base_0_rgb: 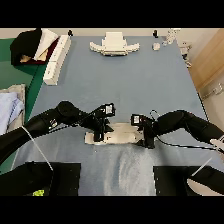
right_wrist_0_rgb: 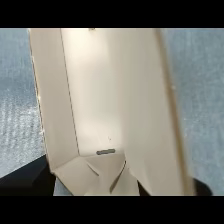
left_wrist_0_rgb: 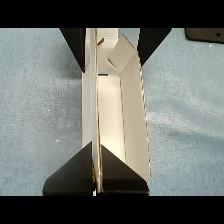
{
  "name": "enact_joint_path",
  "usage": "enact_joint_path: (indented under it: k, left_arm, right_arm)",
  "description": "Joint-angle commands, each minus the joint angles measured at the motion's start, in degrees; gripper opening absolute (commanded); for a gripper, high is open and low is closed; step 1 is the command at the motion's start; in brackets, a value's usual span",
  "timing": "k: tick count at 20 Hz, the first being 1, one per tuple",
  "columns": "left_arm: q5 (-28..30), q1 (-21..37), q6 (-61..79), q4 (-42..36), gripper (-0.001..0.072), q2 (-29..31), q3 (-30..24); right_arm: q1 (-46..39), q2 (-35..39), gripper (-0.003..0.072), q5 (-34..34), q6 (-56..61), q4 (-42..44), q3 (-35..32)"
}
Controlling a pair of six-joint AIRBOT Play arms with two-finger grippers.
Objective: Fold the box.
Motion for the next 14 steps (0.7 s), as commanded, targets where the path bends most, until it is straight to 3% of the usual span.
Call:
enact_joint_path:
  k: [1, 12, 14]
  left_arm:
    - [0.04, -0.02, 0.00, 0.02, 0.0017, -0.02, 0.00]
    - [0.04, -0.02, 0.00, 0.02, 0.0017, -0.02, 0.00]
    - [0.04, -0.02, 0.00, 0.02, 0.0018, -0.02, 0.00]
  right_arm:
    - [0.98, 0.42, 0.0695, 2.71, 0.02, -0.55, -1.07]
    - [3.06, 0.55, 0.0673, 2.45, 0.02, -0.63, -1.22]
    - [3.06, 0.55, 0.0560, 2.54, 0.02, -0.81, -1.22]
